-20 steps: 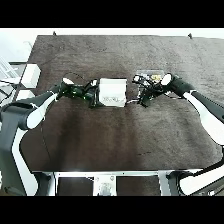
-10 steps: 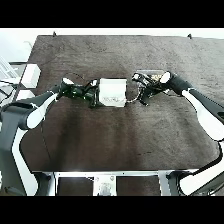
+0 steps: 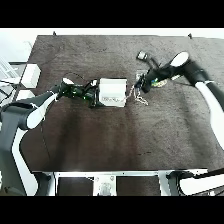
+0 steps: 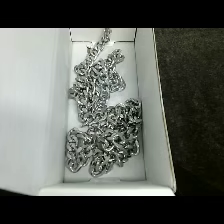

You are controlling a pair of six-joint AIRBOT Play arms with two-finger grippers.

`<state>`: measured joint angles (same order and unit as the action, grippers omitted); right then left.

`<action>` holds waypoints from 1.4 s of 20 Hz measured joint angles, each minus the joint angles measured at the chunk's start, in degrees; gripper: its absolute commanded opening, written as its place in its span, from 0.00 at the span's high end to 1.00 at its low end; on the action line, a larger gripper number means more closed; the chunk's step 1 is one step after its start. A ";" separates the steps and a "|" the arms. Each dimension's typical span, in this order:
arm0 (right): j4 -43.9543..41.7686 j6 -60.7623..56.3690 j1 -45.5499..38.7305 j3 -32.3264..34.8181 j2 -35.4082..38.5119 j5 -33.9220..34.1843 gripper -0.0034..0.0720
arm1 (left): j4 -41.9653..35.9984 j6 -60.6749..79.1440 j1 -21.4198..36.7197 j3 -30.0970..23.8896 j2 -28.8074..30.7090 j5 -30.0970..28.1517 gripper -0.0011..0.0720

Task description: Fold the box and place the chain.

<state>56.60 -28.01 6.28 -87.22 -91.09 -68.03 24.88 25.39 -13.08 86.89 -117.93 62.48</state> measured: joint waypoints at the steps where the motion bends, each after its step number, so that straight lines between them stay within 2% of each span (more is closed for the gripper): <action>1: -0.68 -0.09 0.02 -0.76 1.62 -0.68 0.94 | -0.02 0.00 0.00 0.00 0.00 0.00 0.46; 7: -10.27 -0.26 0.66 -4.31 11.26 -0.33 0.94 | 0.00 0.00 0.00 0.00 0.00 0.00 0.46; 12: -14.75 -1.29 5.07 -5.86 15.50 2.49 0.94 | 0.00 0.00 0.00 0.00 0.00 -0.02 0.46; 20: -15.96 -5.92 12.33 -6.45 15.80 11.15 0.94 | -0.02 0.00 0.00 0.00 0.00 0.00 0.46; 28: -15.52 -11.96 13.81 -3.32 9.68 14.64 0.94 | -0.02 0.00 0.00 0.00 0.00 0.00 0.46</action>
<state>41.08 -39.97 20.10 -90.54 -81.41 -53.39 24.86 25.39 -13.08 86.89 -117.93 62.48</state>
